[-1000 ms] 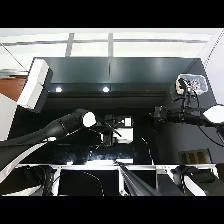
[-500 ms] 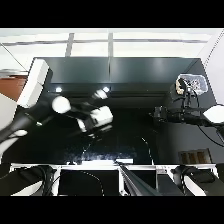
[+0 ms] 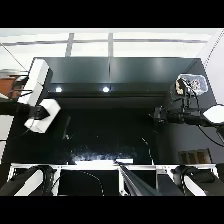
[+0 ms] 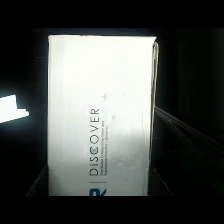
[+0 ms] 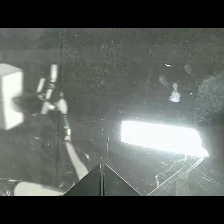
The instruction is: Fold the box and place the chain.
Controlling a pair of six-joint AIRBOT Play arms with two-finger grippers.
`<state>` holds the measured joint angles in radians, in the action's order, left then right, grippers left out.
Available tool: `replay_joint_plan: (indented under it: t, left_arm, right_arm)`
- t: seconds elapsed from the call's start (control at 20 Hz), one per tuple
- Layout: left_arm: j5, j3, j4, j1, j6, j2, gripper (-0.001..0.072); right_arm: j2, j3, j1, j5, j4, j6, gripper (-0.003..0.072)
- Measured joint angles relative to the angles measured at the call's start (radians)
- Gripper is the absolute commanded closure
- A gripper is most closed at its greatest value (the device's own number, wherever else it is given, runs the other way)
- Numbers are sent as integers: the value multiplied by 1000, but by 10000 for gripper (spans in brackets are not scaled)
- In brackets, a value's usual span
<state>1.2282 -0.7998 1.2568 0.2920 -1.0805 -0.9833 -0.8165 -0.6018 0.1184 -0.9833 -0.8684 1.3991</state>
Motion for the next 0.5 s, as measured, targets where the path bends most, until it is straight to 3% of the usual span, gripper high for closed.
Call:
replay_joint_plan:
  t: [0.2,0.5]
  left_arm:
    - [2,10,23,157,-7,14,377]
    - [-132,17,135,320,89,35,353]
  right_arm:
    - [0,0,0,0,-1,-14,659]
    - [0,0,0,3,-8,-23,660]
